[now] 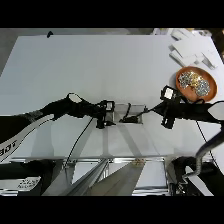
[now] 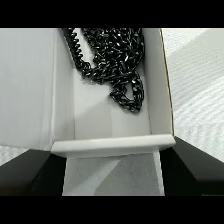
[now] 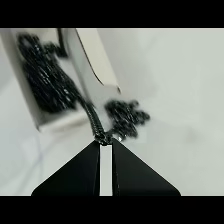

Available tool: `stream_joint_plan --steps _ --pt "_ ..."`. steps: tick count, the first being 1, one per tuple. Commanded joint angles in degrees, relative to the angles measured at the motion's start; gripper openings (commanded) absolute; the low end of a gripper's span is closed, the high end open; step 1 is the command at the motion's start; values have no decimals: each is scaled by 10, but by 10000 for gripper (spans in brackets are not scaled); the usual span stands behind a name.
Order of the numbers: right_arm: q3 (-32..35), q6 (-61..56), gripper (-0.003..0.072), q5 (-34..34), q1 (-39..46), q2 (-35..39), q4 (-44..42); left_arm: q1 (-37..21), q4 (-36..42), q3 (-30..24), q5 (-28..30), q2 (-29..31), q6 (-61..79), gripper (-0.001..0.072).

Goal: Fold the box and place the chain.

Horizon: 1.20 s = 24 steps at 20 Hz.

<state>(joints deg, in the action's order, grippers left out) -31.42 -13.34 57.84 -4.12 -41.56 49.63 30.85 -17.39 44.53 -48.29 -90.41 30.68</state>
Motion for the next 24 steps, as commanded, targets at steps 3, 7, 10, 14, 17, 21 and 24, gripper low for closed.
stream_joint_plan --steps 3,7,10,14,17,21,24 --pt "-1 -8 20 62 1 56 -222 0 0 0 0 0 0 203" --pt "-1 -8 20 56 -11 56 -334 0 0 0 0 0 0 203" --pt "-1 -13 21 10 -55 48 -320 0 0 0 0 0 0 203" --pt "-1 -32 21 -33 -96 -7 -254 0 0 0 0 0 0 203" --pt "-1 -68 23 -45 -109 -60 -166 0 0 0 0 0 0 203" --pt "-1 -102 181 -96 -109 -81 -135 0 0 0 0 0 0 203" --pt "-3 -104 270 -89 -109 -81 -137 0 0 0 0 0 0 203"
